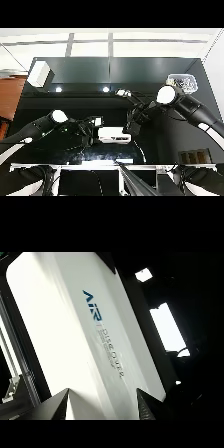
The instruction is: Fold the box and place the chain.
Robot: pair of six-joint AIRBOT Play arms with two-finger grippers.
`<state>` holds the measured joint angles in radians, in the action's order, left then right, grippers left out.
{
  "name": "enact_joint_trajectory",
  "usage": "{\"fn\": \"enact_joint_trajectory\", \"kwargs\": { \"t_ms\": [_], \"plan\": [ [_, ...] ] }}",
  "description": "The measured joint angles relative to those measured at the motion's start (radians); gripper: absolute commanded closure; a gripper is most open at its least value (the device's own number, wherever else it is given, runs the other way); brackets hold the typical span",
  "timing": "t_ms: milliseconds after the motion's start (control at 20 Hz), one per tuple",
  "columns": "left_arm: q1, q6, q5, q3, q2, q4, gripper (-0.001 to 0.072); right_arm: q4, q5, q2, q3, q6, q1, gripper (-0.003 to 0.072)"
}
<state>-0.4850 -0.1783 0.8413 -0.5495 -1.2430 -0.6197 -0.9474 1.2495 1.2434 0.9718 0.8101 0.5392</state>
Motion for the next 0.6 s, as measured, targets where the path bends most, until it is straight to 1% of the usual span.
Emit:
{"fn": "enact_joint_trajectory", "kwargs": {
  "t_ms": [350, 600],
  "plan": [
    [0.0, 0.0, 0.0, 0.0, 0.0, 0.0, 0.0219, -0.119, -0.042, -0.008, 0.0, 0.02, 0.076, 0.0198],
    [0.0, 0.0, 0.0, 0.0, 0.0, 0.0, 0.0219, -0.195, 0.009, -0.076, 0.0, 0.023, 0.085, 0.0197]
  ]
}}
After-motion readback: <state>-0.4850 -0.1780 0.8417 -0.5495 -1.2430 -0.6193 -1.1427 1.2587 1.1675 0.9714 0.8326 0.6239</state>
